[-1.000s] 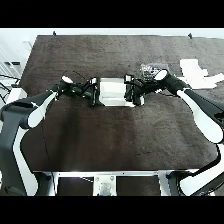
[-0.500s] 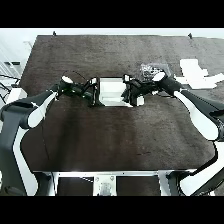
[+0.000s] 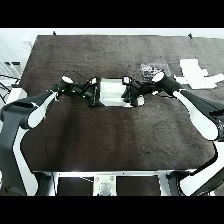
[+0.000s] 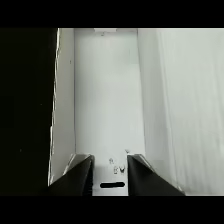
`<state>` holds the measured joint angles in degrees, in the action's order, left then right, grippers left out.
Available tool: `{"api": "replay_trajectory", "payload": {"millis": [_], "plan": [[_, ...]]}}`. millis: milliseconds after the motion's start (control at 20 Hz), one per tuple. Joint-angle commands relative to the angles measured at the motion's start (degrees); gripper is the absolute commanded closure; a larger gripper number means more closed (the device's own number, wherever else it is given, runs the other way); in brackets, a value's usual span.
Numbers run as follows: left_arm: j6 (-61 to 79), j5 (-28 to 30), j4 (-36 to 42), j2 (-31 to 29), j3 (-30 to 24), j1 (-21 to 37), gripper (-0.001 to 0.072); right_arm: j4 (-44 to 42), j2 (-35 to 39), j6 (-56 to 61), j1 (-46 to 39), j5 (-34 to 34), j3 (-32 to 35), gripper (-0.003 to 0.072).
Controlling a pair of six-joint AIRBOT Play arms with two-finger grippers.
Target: Fold the box and place the chain.
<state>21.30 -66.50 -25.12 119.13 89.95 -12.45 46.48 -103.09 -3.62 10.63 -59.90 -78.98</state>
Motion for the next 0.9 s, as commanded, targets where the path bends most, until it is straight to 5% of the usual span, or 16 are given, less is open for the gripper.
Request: {"api": "replay_trajectory", "payload": {"millis": [0,200,400,850], "plan": [[0.0,0.1,-0.1,0.0,0.0,0.0,0.0303,3.6,0.8,4.1,-1.3,-1.3,0.0,0.0523],[0.0,0.1,-0.1,0.0,0.0,0.0,0.0303,3.7,5.6,8.8,-4.6,-6.9,0.0,0.0671],[0.0,0.1,-0.1,0.0,0.0,0.0,0.0303,1.9,10.5,24.1,-9.4,-7.9,0.0,0.0673],[0.0,0.1,-0.1,0.0,0.0,0.0,0.0303,1.8,8.2,51.4,-20.9,-5.1,2.8,0.0673]]}}
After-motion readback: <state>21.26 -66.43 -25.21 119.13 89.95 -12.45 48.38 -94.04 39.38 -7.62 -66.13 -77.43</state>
